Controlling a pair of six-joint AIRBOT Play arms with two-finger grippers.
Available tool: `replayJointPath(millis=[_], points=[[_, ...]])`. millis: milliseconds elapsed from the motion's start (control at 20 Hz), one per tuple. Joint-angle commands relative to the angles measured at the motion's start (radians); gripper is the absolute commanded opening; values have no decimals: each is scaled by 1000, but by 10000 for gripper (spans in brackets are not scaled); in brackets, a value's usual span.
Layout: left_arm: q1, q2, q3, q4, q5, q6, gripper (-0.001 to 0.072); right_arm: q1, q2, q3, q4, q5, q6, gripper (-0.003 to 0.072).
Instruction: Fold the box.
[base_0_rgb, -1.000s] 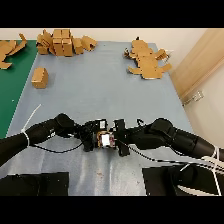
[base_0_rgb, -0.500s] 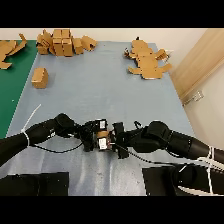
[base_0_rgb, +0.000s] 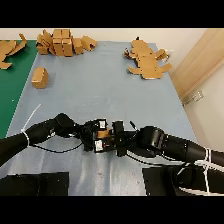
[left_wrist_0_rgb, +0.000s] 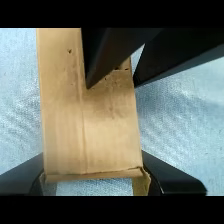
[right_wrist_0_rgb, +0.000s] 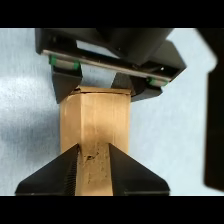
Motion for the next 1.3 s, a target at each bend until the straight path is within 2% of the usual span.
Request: replayJointPath(millis=[0,200,250,600,700,1250], points=[[0,0,1,1,-8,3,612,40,13,8,-44,5,42,279],[0,0,1,1,-8,3,612,55,20,8,-40,2,60,270],[0,0,1,1,-8,3,612,55,20,8,-39,2,60,215],[0,0,2,0,-2,3,612,55,22,8,-27,-31,80,210],[0,0,2,1,5,3,612,55,21,8,-21,-41,97,156],[0,0,6,1,4,3,612,55,6,7,21,-56,96,167]])
